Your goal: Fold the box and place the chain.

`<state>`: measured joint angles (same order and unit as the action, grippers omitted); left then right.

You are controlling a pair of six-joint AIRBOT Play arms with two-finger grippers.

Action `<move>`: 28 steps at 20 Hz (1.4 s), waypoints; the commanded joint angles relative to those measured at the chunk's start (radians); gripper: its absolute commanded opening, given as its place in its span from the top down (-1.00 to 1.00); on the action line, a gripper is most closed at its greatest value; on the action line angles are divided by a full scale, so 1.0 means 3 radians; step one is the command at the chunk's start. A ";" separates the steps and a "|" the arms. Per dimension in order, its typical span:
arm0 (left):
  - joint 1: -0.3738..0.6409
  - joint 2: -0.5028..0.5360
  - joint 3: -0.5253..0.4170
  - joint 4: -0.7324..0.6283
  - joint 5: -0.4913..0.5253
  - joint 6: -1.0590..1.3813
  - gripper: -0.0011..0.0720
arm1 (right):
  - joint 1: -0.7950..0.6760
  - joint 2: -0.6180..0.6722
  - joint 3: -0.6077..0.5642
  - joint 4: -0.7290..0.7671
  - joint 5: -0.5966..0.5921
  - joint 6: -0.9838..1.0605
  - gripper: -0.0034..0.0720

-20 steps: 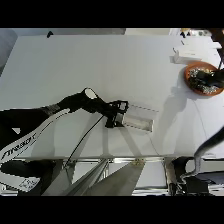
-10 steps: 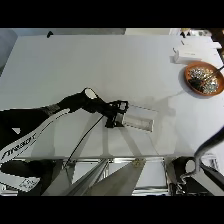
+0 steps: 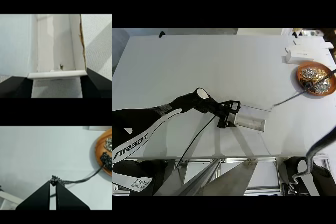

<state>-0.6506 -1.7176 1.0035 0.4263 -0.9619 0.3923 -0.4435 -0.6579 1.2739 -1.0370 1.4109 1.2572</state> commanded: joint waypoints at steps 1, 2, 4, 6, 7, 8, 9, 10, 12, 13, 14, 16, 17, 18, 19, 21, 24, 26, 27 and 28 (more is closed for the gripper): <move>0.0003 0.0003 0.0000 0.0001 0.0001 0.0001 0.40 | 0.0003 0.0324 0.0001 0.0412 0.0258 -0.0022 0.86; 0.0003 0.0001 0.0000 0.0001 0.0001 0.0001 0.40 | 0.0047 0.0380 0.0001 0.0509 0.0285 -0.0022 0.86; 0.0003 0.0003 0.0000 0.0001 0.0001 0.0000 0.40 | 0.0261 0.0477 0.0001 0.0572 0.0290 -0.0020 0.86; 0.0003 0.0003 0.0000 0.0001 0.0001 0.0000 0.40 | 0.0502 0.0537 0.0001 0.0571 0.0305 -0.0009 0.86; 0.0003 0.0001 0.0000 0.0001 0.0001 0.0001 0.40 | 0.0624 0.0558 0.0001 0.0582 0.0306 0.0009 0.86; 0.0003 0.0003 -0.0001 0.0001 0.0001 0.0001 0.40 | 0.0729 0.0570 0.0001 0.0609 0.0305 0.0010 0.86; 0.0003 0.0003 0.0000 0.0001 0.0001 0.0001 0.40 | 0.0810 0.0572 0.0001 0.0642 0.0305 0.0037 0.86; 0.0003 0.0003 0.0000 0.0001 0.0001 0.0000 0.40 | 0.0888 0.0571 0.0000 0.0678 0.0304 0.0109 0.86; 0.0003 0.0003 0.0000 0.0001 0.0001 0.0000 0.40 | 0.1047 0.0571 -0.0001 0.0679 0.0294 0.0148 0.86; 0.0003 0.0001 -0.0001 0.0001 0.0001 0.0001 0.40 | 0.1125 0.0571 -0.0003 0.0656 0.0282 0.0149 0.86; 0.0003 0.0003 -0.0001 0.0001 0.0001 0.0000 0.40 | 0.1198 0.0571 -0.0003 0.0645 0.0280 0.0149 0.86; 0.0003 0.0003 -0.0001 0.0001 0.0001 0.0000 0.40 | 0.1307 0.0571 -0.0004 0.0554 0.0280 0.0174 0.86; 0.0003 0.0001 -0.0001 0.0001 0.0001 0.0001 0.40 | 0.1339 0.0571 -0.0018 0.0506 0.0271 0.0174 0.86; 0.0003 0.0003 0.0000 0.0001 0.0001 0.0000 0.40 | 0.1368 0.0571 -0.0046 0.0479 0.0256 0.0186 0.86; 0.0003 0.0001 0.0000 0.0001 0.0001 0.0001 0.40 | 0.1409 0.0571 -0.0090 0.0481 0.0225 0.0186 0.86; 0.0003 0.0003 0.0000 0.0001 0.0001 0.0001 0.40 | 0.1541 0.0571 -0.0243 0.0484 0.0113 0.0186 0.86; 0.0003 0.0003 -0.0001 0.0001 0.0001 0.0001 0.40 | 0.1700 0.0567 -0.0554 0.0492 -0.0173 0.0183 0.86; 0.0003 0.0001 0.0000 0.0001 0.0001 0.0000 0.40 | 0.1768 0.0559 -0.0696 0.0509 -0.0364 0.0183 0.86; 0.0003 0.0003 -0.0001 0.0001 0.0001 0.0000 0.40 | 0.1795 0.0553 -0.0712 0.0537 -0.0403 0.0183 0.86; 0.0003 0.0001 -0.0001 0.0001 0.0000 0.0001 0.40 | 0.1818 0.0551 -0.0712 0.0561 -0.0416 0.0183 0.86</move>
